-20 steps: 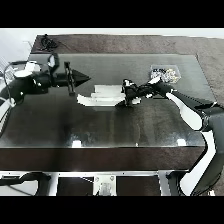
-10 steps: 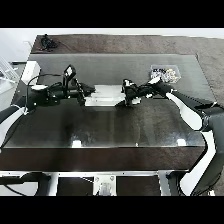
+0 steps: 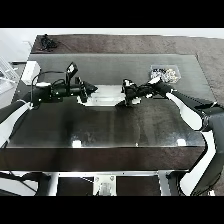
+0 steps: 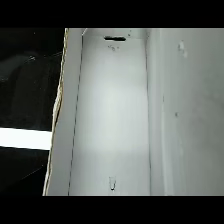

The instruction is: Fold the box and place the chain.

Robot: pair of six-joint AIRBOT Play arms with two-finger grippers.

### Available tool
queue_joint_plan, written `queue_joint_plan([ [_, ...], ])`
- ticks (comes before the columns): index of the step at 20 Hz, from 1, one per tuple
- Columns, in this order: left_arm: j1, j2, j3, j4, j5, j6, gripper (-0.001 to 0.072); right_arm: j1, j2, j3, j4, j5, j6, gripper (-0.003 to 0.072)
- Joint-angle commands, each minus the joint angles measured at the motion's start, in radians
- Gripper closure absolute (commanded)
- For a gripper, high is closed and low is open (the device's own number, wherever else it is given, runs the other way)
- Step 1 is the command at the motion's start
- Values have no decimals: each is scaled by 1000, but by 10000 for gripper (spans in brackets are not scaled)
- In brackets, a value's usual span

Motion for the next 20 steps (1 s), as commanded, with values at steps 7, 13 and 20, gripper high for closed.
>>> queue_joint_plan([
  [7,0,-114,152,-10,16,-16,692,1,0,0,0,0,0,108],
  [13,0,-173,154,-18,55,-23,692,1,0,0,0,0,0,108],
  [20,-51,-204,154,-13,148,-39,691,1,0,0,0,0,0,108],
])
